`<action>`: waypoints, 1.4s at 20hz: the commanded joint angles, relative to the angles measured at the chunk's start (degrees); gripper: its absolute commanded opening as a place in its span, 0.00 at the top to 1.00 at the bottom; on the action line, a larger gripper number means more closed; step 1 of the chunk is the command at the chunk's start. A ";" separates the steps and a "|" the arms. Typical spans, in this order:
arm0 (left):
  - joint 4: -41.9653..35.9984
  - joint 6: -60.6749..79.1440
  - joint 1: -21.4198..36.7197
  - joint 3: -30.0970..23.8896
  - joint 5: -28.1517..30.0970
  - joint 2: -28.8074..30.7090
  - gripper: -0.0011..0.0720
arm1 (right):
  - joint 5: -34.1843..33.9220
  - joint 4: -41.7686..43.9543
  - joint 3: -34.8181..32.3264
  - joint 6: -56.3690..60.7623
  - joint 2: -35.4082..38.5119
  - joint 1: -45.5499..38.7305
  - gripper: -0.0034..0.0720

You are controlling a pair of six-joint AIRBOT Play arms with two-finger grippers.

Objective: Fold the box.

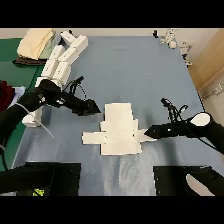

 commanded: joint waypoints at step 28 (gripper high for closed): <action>-2.14 19.21 -7.98 21.05 -18.47 -24.26 0.61 | -1.88 -1.53 -1.07 3.63 3.43 2.91 0.95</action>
